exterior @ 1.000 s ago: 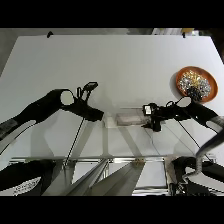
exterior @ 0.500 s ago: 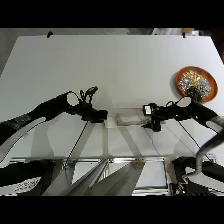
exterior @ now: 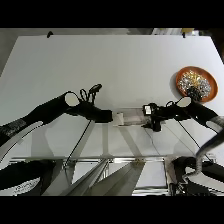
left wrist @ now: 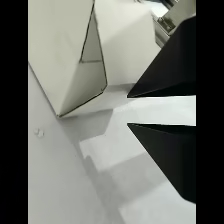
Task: Fold the box and place the chain.
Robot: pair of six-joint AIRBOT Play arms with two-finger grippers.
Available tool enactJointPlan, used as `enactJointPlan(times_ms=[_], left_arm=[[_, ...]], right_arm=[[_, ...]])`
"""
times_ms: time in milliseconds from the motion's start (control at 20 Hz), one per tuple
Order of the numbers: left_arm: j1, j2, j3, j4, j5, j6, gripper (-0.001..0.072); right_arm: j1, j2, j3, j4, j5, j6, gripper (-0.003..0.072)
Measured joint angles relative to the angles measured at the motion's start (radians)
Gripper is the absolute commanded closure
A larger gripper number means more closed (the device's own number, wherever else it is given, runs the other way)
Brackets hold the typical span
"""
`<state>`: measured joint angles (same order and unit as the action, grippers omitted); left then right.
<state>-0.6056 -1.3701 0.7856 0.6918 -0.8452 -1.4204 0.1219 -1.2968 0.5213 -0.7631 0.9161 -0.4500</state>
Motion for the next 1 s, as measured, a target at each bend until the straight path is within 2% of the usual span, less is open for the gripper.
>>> enactJointPlan(times_ms=[50,1000], left_arm=[[-0.008,0.003,0.000,-0.008,0.006,0.003,0.0488],[-0.062,0.026,0.021,-0.008,0.048,0.003,0.0486]], right_arm=[[0.000,0.000,0.000,0.000,0.000,0.000,0.0349],[0.000,0.000,0.000,0.000,0.000,0.000,0.0349]])
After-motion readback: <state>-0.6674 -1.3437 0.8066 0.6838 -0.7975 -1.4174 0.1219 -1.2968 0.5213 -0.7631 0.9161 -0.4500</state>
